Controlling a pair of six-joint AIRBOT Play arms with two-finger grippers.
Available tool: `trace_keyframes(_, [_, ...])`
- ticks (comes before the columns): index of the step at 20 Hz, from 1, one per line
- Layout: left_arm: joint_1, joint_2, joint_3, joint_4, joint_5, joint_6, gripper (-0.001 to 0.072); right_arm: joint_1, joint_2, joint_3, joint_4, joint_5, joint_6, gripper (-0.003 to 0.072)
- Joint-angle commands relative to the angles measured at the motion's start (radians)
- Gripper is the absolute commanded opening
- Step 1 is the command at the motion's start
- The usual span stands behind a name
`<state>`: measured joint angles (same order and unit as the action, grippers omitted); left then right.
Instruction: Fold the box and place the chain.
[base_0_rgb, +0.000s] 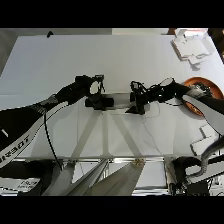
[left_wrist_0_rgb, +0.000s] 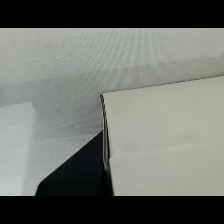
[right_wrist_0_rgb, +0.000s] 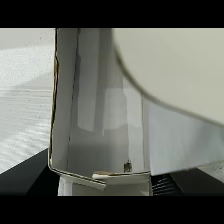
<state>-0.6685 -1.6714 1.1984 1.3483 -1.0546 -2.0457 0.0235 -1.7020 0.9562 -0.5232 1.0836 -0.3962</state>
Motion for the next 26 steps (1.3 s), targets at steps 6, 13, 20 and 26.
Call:
trace_keyframes(6, [0.001, 0.015, -0.001, -0.025, 0.003, 0.026, 0.0323, 0.0, 0.0, 0.001, 0.0, -0.002, -0.001, 0.0444])
trace_keyframes(13, [0.002, 0.095, -0.001, -0.039, -0.023, 0.03, 0.0361, 0.0, 0.0, 0.001, 0.0, -0.002, -0.001, 0.0444])
trace_keyframes(20, [0.003, 0.255, -0.002, -0.039, -0.053, 0.114, 0.036, 0.0, 0.0, 0.001, 0.0, -0.002, -0.001, 0.0444])
trace_keyframes(26, [0.066, 0.33, -0.006, -0.058, -0.192, 0.338, 0.0354, 0.0, 0.0, 0.001, 0.0, -0.002, -0.002, 0.0444])
